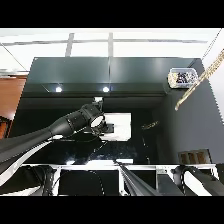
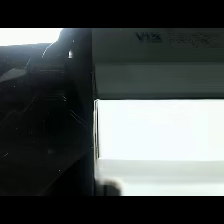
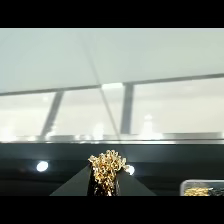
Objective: Fold the box and place the chain.
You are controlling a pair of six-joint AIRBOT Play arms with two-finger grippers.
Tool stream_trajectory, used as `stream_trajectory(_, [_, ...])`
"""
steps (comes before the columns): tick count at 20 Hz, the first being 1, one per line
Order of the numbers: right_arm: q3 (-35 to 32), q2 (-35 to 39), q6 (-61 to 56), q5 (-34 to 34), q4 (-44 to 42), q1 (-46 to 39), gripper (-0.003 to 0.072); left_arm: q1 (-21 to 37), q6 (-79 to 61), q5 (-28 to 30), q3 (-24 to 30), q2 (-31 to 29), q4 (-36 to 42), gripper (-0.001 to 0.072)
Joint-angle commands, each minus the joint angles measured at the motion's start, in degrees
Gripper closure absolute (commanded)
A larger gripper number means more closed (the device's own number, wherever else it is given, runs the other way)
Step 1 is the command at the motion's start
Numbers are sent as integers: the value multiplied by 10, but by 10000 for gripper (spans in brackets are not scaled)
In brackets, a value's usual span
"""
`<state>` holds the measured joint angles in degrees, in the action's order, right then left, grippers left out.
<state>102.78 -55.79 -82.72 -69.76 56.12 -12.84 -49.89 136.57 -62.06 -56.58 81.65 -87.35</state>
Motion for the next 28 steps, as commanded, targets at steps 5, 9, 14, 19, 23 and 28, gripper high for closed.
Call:
stream_trajectory(5, [-2, 29, 51, -154, -181, 87, 673, 0, 0, -1, 0, 0, 0, 684])
stream_trajectory(9, [-21, 29, 51, -160, -173, 147, 673, 0, 0, -1, 0, 0, 0, 685])
stream_trajectory(14, [-106, 27, 51, -122, -196, 186, 673, 0, 0, -1, 0, 0, 0, 684])
stream_trajectory(19, [-138, 15, 67, -82, -229, 213, 673, 0, 0, -1, 0, 0, 0, 685])
stream_trajectory(23, [-137, 15, 67, -85, -233, 211, 673, 0, 0, -2, 0, 0, 0, 685])
stream_trajectory(28, [-137, 15, 72, -86, -285, 212, 673, 0, 0, -2, 0, 0, 0, 684])
